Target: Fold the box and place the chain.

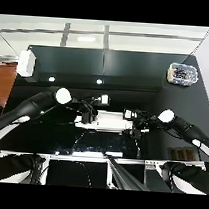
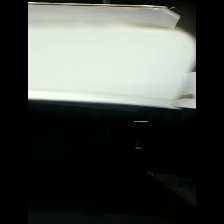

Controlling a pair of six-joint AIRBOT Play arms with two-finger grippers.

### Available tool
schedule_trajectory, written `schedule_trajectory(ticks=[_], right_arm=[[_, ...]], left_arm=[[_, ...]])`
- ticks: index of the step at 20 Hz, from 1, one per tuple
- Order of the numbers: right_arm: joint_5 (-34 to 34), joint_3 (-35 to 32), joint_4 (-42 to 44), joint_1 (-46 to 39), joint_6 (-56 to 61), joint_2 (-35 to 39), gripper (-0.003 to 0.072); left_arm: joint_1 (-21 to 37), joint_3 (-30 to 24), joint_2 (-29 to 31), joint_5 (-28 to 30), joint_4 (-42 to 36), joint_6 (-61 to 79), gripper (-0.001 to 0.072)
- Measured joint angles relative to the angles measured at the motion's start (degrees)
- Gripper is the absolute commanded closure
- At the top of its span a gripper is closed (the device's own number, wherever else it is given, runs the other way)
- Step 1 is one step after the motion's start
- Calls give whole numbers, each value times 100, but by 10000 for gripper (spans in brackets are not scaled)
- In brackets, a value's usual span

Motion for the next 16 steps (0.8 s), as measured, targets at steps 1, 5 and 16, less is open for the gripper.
schedule_trajectory(ticks=[1, 5, 16], right_arm=[[0, 0, 0, 2, 0, 0, 550], [0, 0, 2, 2, 0, 0, 550], [0, 0, 2, 2, 0, 0, 550]], left_arm=[[81, 0, 116, -232, 245, -350, 192], [516, 4, 446, -1189, 872, -1554, 686], [1381, -256, 129, -1814, -3014, -2225, 686]])
